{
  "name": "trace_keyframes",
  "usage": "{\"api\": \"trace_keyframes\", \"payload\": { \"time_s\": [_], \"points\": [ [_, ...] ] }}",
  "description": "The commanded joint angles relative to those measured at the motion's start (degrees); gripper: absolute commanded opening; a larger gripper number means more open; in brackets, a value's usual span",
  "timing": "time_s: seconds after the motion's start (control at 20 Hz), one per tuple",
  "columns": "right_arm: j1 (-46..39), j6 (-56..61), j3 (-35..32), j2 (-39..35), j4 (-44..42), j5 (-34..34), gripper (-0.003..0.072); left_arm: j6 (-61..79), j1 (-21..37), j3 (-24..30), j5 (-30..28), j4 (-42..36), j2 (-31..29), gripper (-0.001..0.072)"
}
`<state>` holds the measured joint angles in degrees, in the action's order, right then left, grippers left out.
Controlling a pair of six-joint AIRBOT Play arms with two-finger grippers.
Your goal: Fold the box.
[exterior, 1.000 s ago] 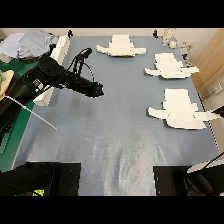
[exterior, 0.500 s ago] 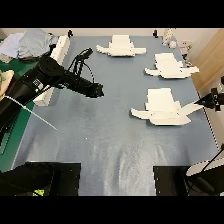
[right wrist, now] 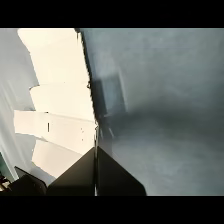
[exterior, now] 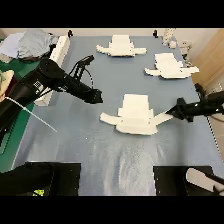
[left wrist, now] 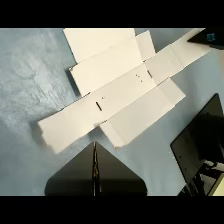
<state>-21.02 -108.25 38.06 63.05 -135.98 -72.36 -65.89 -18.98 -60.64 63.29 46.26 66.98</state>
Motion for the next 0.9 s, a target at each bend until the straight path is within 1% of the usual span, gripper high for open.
{"api": "trace_keyframes", "payload": {
  "time_s": [0.0, 0.1, 0.15, 0.2, 0.25, 0.4, 0.6, 0.75, 0.85],
  "points": [
    [7.9, 8.1, -13.8, -13.7, -0.1, 8.0, -0.0007, -0.2, 0.1, 4.5, 3.0, 0.0, -1.7, 0.0013],
    [10.3, 10.9, -16.9, -17.1, 0.2, 9.4, -0.0004, -0.1, 0.1, 8.3, 2.3, 0.0, -3.7, 0.0013],
    [10.8, 11.4, -17.2, -17.4, 0.7, 9.6, 0.0007, -0.2, 0.2, 9.6, 2.1, 0.0, -4.5, 0.0013],
    [10.8, 11.4, -17.2, -17.2, 1.2, 9.3, 0.0147, -0.2, 0.1, 10.5, 2.2, 0.0, -4.9, 0.0013],
    [10.8, 11.5, -17.2, -16.8, 1.8, 9.0, 0.0253, -0.2, 0.1, 10.8, 2.3, 0.0, -4.9, 0.0014],
    [10.8, 12.0, -17.2, -13.0, 2.8, 6.4, 0.0253, -0.2, 0.1, 10.8, 2.2, -0.2, -4.9, 0.0014],
    [10.8, 5.0, -16.8, -7.3, -0.4, 5.4, 0.0231, -0.2, 0.1, 10.8, 2.2, -0.2, -4.9, 0.0013],
    [10.8, 0.9, -14.4, -3.8, -0.8, 5.2, 0.0231, 0.1, 0.1, 10.8, 1.9, -0.2, -4.9, 0.0014],
    [10.8, 0.2, -11.7, -2.3, -1.0, 4.8, 0.0227, 0.1, 0.1, 10.8, 1.6, -0.2, -4.9, 0.0014]
  ]
}}
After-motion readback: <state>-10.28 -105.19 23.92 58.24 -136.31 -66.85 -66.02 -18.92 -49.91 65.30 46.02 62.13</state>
